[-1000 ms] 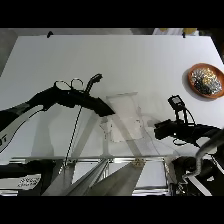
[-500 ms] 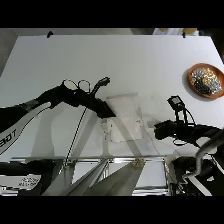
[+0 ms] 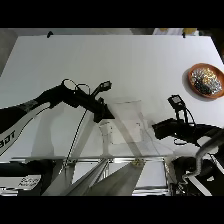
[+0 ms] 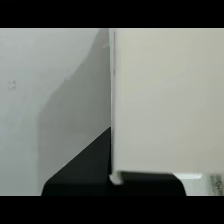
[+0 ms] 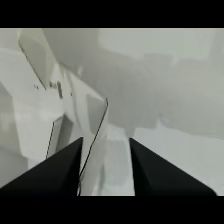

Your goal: Fold the box and place the chain.

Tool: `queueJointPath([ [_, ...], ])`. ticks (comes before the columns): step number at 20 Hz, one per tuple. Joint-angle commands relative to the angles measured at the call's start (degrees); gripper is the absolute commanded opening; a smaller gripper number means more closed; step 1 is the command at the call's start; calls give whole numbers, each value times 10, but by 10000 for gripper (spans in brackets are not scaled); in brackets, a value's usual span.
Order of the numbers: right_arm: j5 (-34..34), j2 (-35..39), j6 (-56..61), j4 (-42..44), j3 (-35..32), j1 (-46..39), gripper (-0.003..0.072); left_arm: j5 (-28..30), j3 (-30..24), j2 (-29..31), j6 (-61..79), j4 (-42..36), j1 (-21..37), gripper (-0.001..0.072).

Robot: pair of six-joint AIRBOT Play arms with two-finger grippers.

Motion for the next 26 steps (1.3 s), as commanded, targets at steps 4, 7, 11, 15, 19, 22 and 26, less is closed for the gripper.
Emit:
queueJointPath([
  [4, 91, 1, -20, -55, 102, 0, 367, 106, -12, 105, 33, 60, -80, -2],
  [7, 119, 3, -20, -92, 117, 0, 367, 138, -67, 142, 33, 44, -89, -2],
  [11, 85, 2, -19, -93, 117, 0, 366, 145, -114, 140, 74, 40, -90, 3],
  [15, 56, 2, -18, -70, 117, 0, 366, 234, -114, 129, 88, 42, -116, 6],
  [19, 55, 2, -18, -66, 117, 0, 366, 281, -114, 127, 88, 41, -129, 6],
  [22, 54, 2, -18, -66, 117, 0, 366, 291, -114, 109, 88, 41, -129, 6],
  [26, 55, 2, -18, -66, 117, 0, 365, 289, -114, 89, 88, 40, -129, 6],
])
